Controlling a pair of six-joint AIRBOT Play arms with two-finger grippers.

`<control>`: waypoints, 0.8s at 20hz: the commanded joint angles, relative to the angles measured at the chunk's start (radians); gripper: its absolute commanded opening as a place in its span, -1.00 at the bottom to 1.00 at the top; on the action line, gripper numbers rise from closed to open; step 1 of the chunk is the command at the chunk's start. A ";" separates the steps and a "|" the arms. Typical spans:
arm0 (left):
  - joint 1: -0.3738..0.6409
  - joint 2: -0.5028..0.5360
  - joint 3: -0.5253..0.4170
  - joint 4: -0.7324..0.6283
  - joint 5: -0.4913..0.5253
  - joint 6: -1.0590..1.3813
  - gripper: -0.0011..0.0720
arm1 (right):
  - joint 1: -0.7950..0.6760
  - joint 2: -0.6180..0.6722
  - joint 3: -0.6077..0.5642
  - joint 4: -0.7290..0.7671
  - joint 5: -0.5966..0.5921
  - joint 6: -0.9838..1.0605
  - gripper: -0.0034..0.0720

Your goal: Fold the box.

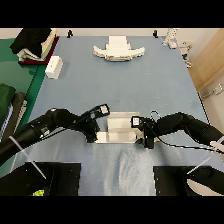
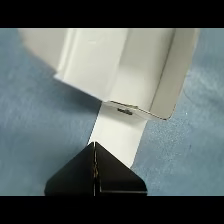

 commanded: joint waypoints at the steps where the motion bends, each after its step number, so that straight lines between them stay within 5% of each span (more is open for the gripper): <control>1: 0.110 0.124 0.001 0.141 -0.123 -0.501 -0.93 | 0.000 0.000 0.000 0.000 0.000 0.000 0.45; 6: 0.359 0.156 -0.010 0.170 -0.353 -0.860 -0.93 | 0.000 0.000 0.000 0.000 0.000 0.000 0.45; 10: 0.388 0.145 -0.111 0.024 -0.306 -0.868 -0.94 | 0.000 0.000 0.000 0.000 0.000 0.000 0.45; 16: 0.388 0.080 -0.255 -0.407 -0.143 -0.607 -0.94 | 0.000 0.000 0.000 0.000 0.000 -0.001 0.45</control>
